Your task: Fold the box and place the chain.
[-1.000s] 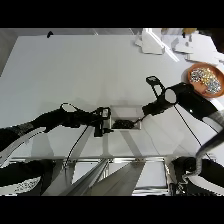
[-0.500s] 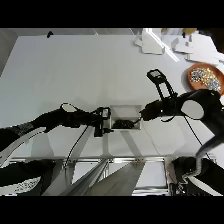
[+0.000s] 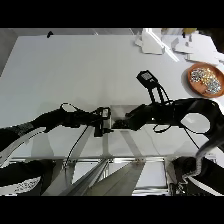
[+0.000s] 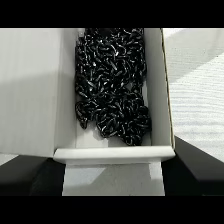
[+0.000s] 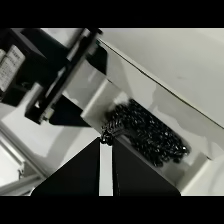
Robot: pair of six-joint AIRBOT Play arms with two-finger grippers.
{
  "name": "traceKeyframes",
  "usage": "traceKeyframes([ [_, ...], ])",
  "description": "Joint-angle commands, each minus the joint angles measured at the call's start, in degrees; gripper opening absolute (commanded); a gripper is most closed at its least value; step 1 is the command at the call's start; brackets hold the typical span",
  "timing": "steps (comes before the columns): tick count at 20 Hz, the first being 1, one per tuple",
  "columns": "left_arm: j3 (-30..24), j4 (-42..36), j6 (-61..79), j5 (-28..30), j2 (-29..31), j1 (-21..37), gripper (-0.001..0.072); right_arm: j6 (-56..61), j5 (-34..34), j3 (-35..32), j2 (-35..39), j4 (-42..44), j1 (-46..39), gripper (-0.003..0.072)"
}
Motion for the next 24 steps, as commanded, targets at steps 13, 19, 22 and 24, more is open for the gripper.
traceKeyframes([
  [13, 0.0, 0.0, 0.0, 0.0, 0.0, 0.0, 0.0209, -13.6, -0.7, 8.8, -8.0, -2.8, -1.1, 0.0292],
  [19, 0.0, 0.0, 0.0, 0.0, 0.0, 0.0, 0.0209, -21.3, -1.5, 11.3, -12.2, -4.8, -10.4, 0.0019],
  [22, 0.0, 0.0, 0.0, 0.0, 0.0, 0.0, 0.0209, -24.8, 0.5, 10.6, -17.7, -2.1, -10.2, 0.0019],
  [24, 0.0, 0.0, 0.0, 0.0, 0.0, 0.0, 0.0209, -30.9, 3.4, 10.4, -20.0, 0.7, -8.4, 0.0019],
])
